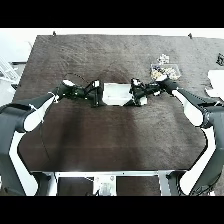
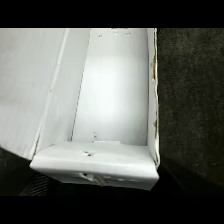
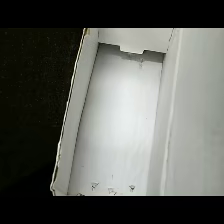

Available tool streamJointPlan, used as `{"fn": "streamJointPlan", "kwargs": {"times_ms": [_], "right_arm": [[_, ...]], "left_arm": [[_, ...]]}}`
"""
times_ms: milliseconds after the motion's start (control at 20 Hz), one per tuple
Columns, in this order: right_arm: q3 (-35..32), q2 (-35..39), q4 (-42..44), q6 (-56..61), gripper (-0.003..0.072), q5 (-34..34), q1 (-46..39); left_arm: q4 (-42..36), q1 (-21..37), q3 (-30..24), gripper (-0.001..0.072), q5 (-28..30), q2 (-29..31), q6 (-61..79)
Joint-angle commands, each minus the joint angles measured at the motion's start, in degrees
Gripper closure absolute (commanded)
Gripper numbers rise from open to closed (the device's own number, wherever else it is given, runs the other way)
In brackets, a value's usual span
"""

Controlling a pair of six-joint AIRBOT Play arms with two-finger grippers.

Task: Fold the box and place the chain.

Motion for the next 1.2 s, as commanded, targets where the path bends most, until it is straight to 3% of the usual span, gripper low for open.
{"fn": "streamJointPlan", "kwargs": {"times_ms": [0,900,1000,1150], "right_arm": [[0.00,0.02,0.00,0.00,0.0106,0.11,0.07],[0.00,0.02,-0.02,0.00,0.0107,0.11,0.07],[0.00,0.02,0.00,0.02,0.0106,0.11,0.07],[0.00,0.02,0.00,0.02,0.0107,0.11,0.07]], "left_arm": [[-0.46,-0.04,0.07,-0.0011,0.15,0.00,-0.04],[-2.10,-0.02,0.13,0.0002,-1.25,-0.90,2.62],[-2.10,-0.02,0.13,0.0082,-1.68,-0.90,3.04],[-2.10,-0.02,0.13,0.0082,-2.14,-0.90,3.72]]}}
